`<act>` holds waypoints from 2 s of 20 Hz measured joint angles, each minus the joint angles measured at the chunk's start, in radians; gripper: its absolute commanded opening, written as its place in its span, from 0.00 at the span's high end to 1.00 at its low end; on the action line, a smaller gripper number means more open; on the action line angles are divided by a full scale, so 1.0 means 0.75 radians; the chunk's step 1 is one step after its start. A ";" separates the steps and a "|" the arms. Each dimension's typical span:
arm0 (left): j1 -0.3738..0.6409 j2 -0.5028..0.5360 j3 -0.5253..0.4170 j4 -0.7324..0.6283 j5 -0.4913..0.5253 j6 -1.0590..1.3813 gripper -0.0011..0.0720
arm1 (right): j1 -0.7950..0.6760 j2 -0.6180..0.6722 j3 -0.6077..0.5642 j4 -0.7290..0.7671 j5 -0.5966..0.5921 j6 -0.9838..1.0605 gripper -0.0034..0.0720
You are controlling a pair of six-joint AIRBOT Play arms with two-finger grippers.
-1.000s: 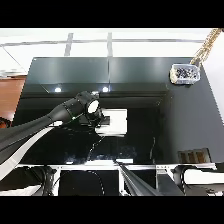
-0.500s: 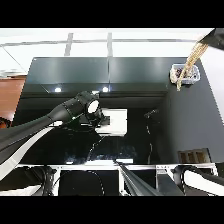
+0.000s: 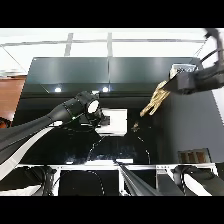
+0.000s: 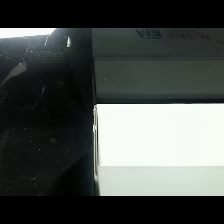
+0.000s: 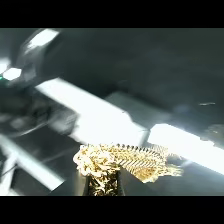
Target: Fold the box and place the chain.
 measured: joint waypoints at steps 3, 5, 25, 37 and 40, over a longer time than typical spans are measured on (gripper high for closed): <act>0.000 0.000 0.000 0.000 -0.001 0.000 0.95 | 0.154 0.025 -0.077 0.116 -0.081 -0.002 0.95; 0.000 0.000 0.000 0.000 -0.001 0.000 0.95 | 0.255 0.034 -0.100 0.176 -0.157 -0.002 0.95; 0.000 0.000 0.000 -0.001 -0.001 0.000 0.95 | 0.523 -0.017 -0.496 0.223 -0.660 0.095 0.94; 0.000 0.000 0.000 -0.005 0.002 -0.001 0.95 | 0.381 -0.065 -0.509 0.111 -0.517 0.119 0.53; -0.005 0.000 0.000 -0.005 0.004 0.001 0.95 | 0.246 0.013 -0.509 0.004 -0.436 0.118 0.53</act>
